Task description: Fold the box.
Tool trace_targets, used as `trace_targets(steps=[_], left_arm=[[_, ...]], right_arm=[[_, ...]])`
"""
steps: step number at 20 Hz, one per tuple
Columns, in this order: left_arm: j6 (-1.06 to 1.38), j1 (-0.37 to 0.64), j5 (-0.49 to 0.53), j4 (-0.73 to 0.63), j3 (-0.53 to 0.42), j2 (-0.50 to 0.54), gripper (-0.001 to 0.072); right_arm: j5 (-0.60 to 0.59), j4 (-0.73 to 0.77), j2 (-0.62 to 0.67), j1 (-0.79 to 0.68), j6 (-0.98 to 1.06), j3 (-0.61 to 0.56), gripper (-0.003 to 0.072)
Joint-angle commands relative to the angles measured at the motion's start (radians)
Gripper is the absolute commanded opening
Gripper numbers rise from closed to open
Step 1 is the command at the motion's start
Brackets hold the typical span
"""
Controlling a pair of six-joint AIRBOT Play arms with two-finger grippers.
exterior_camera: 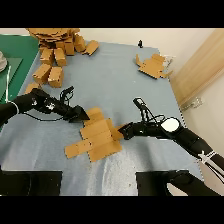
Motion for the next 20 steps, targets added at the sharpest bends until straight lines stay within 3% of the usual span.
trace_targets(steps=[1,6,16,18,20], left_arm=[[0.073,-0.009,-0.013,-0.093,0.000,-0.034,0.0471],[0.080,-0.006,-0.093,-0.081,0.000,-0.037,0.0471],[0.100,0.002,-0.150,-0.082,-0.005,-0.037,0.0467],[0.118,-0.010,-0.154,-0.082,-0.005,-0.037,0.0297],[0.126,-0.015,-0.164,-0.082,-0.005,-0.037,0.0292]], right_arm=[[0.005,0.004,0.001,0.008,0.000,-0.001,0.0002],[0.004,0.003,0.001,0.008,0.000,-0.001,0.0002],[-0.005,0.004,0.001,0.008,0.000,-0.001,0.0002],[-0.014,0.004,0.001,0.008,0.000,-0.001,0.0002],[-0.019,0.004,0.001,0.008,0.000,-0.001,0.0002]])
